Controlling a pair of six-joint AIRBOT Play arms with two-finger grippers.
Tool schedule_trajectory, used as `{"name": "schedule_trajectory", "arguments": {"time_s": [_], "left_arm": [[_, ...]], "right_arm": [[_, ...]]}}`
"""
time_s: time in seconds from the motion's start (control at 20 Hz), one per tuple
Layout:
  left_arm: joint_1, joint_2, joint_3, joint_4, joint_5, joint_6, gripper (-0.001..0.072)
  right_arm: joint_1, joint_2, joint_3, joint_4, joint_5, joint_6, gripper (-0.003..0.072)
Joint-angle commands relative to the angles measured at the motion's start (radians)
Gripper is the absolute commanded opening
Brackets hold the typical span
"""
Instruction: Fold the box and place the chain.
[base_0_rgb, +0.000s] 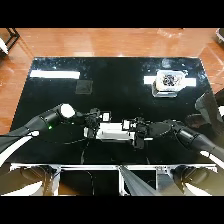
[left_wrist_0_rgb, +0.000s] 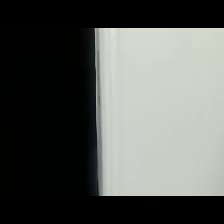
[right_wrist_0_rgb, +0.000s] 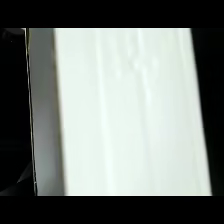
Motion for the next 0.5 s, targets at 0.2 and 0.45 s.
{"name": "schedule_trajectory", "arguments": {"time_s": [0.2, 0.45], "left_arm": [[0.000, 0.000, 0.000, 0.000, -0.025, -0.012, 0.0022], [0.000, 0.000, 0.000, 0.000, -0.024, -0.012, 0.0022]], "right_arm": [[0.002, -0.030, 0.001, 0.009, 0.010, -0.003, 0.0692], [0.002, -0.030, 0.001, 0.009, 0.011, -0.003, 0.0692]]}}
